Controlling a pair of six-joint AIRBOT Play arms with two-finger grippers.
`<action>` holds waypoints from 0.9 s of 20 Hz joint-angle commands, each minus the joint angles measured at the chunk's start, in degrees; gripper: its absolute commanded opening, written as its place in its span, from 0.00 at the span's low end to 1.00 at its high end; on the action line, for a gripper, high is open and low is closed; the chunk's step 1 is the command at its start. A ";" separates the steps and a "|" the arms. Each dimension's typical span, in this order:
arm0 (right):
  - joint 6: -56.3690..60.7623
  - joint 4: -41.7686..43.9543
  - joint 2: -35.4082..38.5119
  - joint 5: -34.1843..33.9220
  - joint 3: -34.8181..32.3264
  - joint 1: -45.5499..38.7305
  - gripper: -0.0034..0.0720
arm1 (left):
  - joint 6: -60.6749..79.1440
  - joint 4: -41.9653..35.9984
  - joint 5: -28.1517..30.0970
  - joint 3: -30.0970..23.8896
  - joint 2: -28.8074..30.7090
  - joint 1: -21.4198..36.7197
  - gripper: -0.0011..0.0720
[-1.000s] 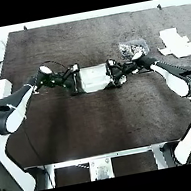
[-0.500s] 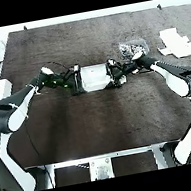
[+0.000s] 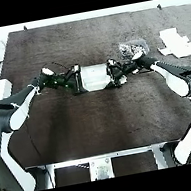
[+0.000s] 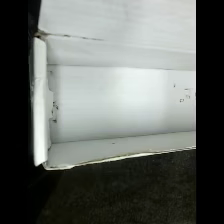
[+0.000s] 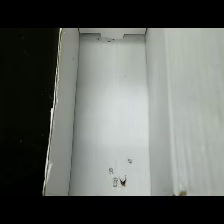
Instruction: Fold the box and place the chain.
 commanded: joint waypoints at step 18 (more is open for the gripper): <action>-0.04 -0.02 -0.04 0.09 -0.02 0.07 0.82 | 2.75 -3.04 -0.94 0.26 -0.70 0.59 1.00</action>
